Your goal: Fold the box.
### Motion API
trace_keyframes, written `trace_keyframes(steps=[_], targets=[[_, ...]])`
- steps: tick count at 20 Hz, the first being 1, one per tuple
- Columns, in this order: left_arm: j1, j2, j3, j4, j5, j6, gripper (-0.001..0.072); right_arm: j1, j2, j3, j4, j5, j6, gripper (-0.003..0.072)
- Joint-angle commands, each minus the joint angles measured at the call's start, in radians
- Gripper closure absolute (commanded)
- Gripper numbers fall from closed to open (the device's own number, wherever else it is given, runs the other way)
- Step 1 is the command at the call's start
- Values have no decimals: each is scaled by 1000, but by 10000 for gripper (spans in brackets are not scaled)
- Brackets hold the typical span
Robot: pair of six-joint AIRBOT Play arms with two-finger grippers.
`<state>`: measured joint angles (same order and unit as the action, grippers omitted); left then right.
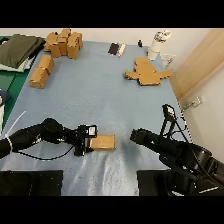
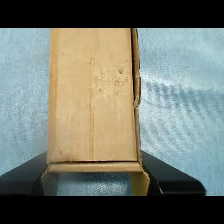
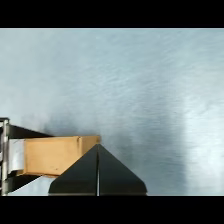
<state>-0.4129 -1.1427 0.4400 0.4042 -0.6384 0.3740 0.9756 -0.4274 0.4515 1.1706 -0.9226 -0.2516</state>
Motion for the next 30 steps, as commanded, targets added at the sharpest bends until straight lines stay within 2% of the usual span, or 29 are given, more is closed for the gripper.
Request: trace_keyframes(steps=[1, 9, 11, 13, 16, 20, 22, 24, 27, 30], targets=[[1, 0, 2, -2, 1, 2, 163, -9, -10, 20, -23, -88, -2, 681], [1, 0, 4, -27, -6, -14, 163, -10, -152, 20, -23, -80, 3, 681], [3, 1, 21, -25, 11, -100, 162, -10, -183, 20, -34, -79, 33, 680], [12, 11, 45, -19, 53, -219, 162, -10, -203, 20, -44, -64, 53, 681], [85, 16, 88, -13, 196, -357, 162, -11, -211, 20, -64, -36, 62, 680], [316, 16, 126, 16, 467, -446, 162, -11, -211, 20, -77, -36, 70, 680], [474, 16, 128, 15, 533, -446, 162, -11, -211, 20, -85, -36, 70, 680], [642, 16, 128, 15, 481, -484, 162, -11, -211, 20, -101, -35, 74, 681], [859, 16, 128, 59, 332, -523, 162, -11, -211, 20, -137, -35, 105, 680], [991, 16, 128, 176, 234, -533, 162, -11, -211, 20, -161, -35, 124, 681]])
